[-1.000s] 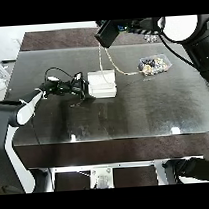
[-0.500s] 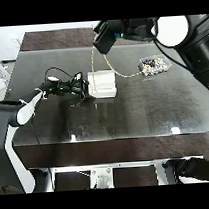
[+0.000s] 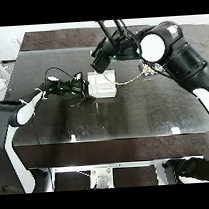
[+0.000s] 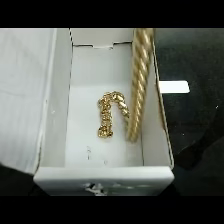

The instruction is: Fold the box and place the chain.

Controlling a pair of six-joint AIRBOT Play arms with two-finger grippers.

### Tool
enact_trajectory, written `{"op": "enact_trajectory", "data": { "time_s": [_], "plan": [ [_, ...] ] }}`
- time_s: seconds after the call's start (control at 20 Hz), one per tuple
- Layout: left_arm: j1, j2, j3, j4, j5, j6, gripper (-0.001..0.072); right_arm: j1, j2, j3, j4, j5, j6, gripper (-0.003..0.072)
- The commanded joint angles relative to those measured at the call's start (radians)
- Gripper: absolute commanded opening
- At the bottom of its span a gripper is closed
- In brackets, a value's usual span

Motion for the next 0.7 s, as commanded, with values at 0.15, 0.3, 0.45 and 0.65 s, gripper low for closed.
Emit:
{"op": "enact_trajectory", "data": {
  "time_s": [0.15, 0.3, 0.45, 0.65],
  "plan": [
    [0.001, 0.001, 0.000, 0.000, -0.004, 0.000, 0.0464, -0.023, -0.002, -0.212, 0.013, -0.122, 0.052, 0.0003],
    [0.000, 0.001, 0.000, 0.000, -0.007, 0.000, 0.0464, -0.077, -0.024, -0.291, 0.014, -0.171, 0.116, 0.0003],
    [0.001, 0.001, 0.000, 0.000, -0.007, 0.000, 0.0464, -0.106, -0.072, -0.319, 0.058, -0.171, 0.118, 0.0003],
    [0.000, 0.001, 0.000, 0.000, -0.007, 0.000, 0.0464, -0.109, -0.109, -0.324, 0.060, -0.167, 0.118, 0.0385]
  ]
}}
